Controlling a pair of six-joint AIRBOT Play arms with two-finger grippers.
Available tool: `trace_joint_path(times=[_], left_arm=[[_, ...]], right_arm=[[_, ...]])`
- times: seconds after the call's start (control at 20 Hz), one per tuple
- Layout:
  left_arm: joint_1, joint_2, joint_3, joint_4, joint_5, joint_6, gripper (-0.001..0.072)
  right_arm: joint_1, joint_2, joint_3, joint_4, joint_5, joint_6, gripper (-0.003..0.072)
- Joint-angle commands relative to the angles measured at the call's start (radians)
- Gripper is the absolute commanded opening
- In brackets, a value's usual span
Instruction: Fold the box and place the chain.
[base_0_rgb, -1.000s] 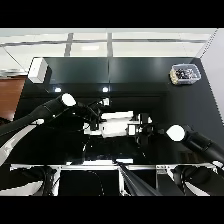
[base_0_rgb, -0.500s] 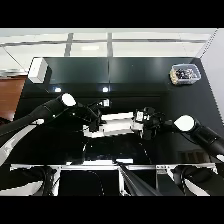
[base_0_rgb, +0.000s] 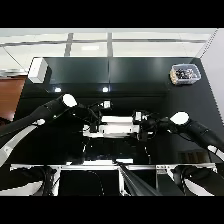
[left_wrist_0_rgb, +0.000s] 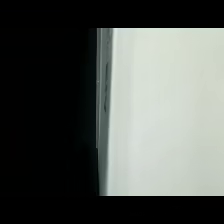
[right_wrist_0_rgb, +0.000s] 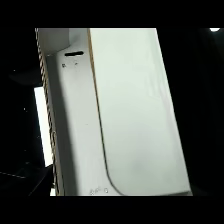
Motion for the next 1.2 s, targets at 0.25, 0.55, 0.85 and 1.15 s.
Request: trace_joint_path(times=[0.25, 0.55, 0.85, 1.15], left_arm=[[-0.006, 0.0, 0.001, 0.0, 0.003, -0.003, 0.0026], [-0.006, 0.0, 0.001, -0.001, 0.007, -0.003, 0.0026], [-0.006, 0.0, 0.001, -0.001, 0.007, -0.003, 0.0025], [-0.006, 0.0, 0.001, -0.002, 0.007, -0.003, 0.0025]], right_arm=[[-0.001, -0.054, -0.025, -0.058, -0.018, -0.035, 0.0704], [0.008, -0.073, -0.024, -0.087, -0.03, -0.029, 0.0704], [0.037, -0.076, -0.024, -0.108, -0.085, 0.013, 0.0704], [0.044, -0.092, -0.009, -0.134, -0.09, 0.055, 0.0704]])
